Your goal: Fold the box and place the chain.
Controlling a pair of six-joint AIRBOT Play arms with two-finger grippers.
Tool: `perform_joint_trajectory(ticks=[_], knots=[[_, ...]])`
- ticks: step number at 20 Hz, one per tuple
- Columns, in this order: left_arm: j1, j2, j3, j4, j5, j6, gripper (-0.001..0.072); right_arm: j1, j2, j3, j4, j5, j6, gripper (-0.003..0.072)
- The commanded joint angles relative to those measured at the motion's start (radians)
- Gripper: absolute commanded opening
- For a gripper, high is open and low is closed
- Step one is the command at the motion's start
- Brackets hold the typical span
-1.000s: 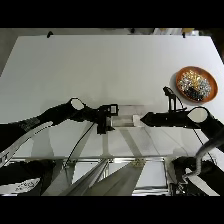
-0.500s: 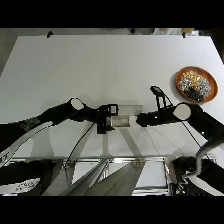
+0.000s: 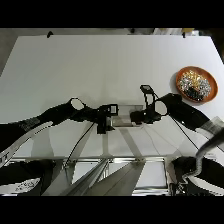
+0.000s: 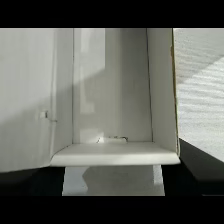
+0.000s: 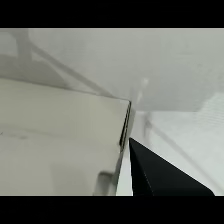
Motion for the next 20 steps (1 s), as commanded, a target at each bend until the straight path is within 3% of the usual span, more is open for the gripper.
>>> perform_joint_trajectory(ticks=[1,4,7,11,12,15,17,20], knots=[[0.0,0.0,0.0,0.0,-0.003,0.001,0.0362,0.032,-0.051,0.019,-0.076,0.016,0.12,0.0317],[0.0,0.0,0.0,0.0,-0.003,0.001,0.0362,0.047,-0.057,0.019,-0.078,-0.014,0.132,0.0314],[0.0,0.0,0.0,0.0,-0.003,0.001,0.0362,0.047,-0.057,0.019,-0.077,-0.006,0.132,0.0263],[0.0,0.0,0.0,0.0,-0.003,0.001,0.0362,0.064,-0.057,0.019,-0.076,-0.001,0.131,0.0026],[0.0,0.0,0.0,0.0,-0.003,0.001,0.0362,0.066,-0.057,0.019,-0.074,-0.002,0.126,0.002],[0.0,0.0,0.0,0.0,-0.003,0.001,0.0362,0.066,-0.057,0.019,-0.074,0.0,0.124,0.0024],[0.0,0.0,0.0,0.0,-0.006,0.001,0.0362,0.066,-0.057,0.019,-0.075,-0.004,0.124,0.0203],[0.0,0.0,0.0,0.0,-0.006,0.001,0.0362,0.066,-0.049,0.019,-0.085,-0.008,0.124,0.0229]])
